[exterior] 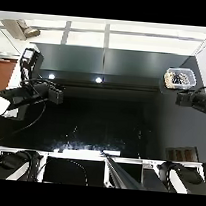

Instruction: Fold the box and place the chain.

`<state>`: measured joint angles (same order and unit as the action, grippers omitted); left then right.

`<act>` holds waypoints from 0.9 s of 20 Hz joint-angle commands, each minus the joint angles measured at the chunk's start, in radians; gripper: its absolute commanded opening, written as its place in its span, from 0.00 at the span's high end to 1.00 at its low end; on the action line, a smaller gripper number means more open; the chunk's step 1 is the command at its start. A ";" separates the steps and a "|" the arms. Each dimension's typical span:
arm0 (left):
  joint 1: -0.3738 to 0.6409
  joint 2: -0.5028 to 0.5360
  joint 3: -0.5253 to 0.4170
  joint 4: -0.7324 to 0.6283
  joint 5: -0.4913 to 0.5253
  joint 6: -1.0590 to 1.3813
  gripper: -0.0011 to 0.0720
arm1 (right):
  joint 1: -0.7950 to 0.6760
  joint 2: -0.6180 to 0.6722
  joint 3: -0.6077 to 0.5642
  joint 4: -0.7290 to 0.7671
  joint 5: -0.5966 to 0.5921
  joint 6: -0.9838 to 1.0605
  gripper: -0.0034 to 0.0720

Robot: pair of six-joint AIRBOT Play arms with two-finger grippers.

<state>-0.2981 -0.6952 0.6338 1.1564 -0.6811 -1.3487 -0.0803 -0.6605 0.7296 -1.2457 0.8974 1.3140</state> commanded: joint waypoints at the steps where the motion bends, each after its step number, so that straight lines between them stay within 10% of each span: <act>1: -0.003 0.005 -0.048 0.054 0.079 -0.035 0.95 | 0.001 0.024 -0.082 -0.027 -0.065 0.010 0.94; 18: 0.040 0.004 -0.048 0.077 0.069 -0.035 0.95 | 0.001 0.024 -0.082 -0.027 -0.064 0.010 0.94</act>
<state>-0.2584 -0.6914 0.5854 1.2339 -0.6132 -1.3842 -0.0795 -0.6369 0.6487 -1.2724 0.8333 1.3243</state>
